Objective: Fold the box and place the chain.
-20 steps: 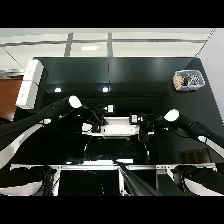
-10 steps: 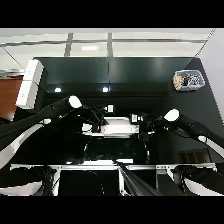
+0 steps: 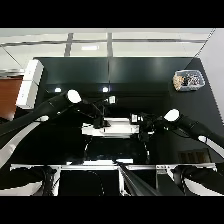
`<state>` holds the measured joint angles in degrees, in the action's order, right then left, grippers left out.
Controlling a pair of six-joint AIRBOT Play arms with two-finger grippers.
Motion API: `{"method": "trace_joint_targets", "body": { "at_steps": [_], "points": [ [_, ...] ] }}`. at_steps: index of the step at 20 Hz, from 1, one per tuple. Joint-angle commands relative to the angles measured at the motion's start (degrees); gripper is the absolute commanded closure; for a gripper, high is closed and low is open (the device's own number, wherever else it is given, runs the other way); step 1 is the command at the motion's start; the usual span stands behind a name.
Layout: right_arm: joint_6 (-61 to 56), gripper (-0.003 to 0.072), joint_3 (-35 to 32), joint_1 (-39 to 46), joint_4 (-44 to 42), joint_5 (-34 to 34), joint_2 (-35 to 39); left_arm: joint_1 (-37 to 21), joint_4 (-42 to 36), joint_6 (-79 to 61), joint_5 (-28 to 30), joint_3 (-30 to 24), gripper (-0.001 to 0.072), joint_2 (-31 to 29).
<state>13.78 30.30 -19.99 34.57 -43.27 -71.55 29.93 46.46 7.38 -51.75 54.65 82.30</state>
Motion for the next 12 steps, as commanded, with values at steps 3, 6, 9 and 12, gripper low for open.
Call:
{"method": "trace_joint_targets", "body": {
  "at_steps": [3,6,9,12],
  "points": [
    [0.0,0.0281,0.0,0.0,0.0,-0.2,0.0,-2.1,18.3,17.8,-3.2,1.0,0.0006,-9.6],
    [0.0,0.0282,0.0,0.0,0.0,-0.2,0.0,-5.0,25.7,29.8,-9.0,1.0,0.0007,-15.1],
    [0.0,0.0414,0.0,0.0,0.0,-0.2,0.0,-7.1,24.5,41.3,-19.1,0.8,0.0321,-16.8],
    [0.0,0.0561,0.0,0.0,0.0,-0.2,0.0,-6.3,10.6,43.4,-26.1,-2.9,0.0686,-16.7]
  ]
}}
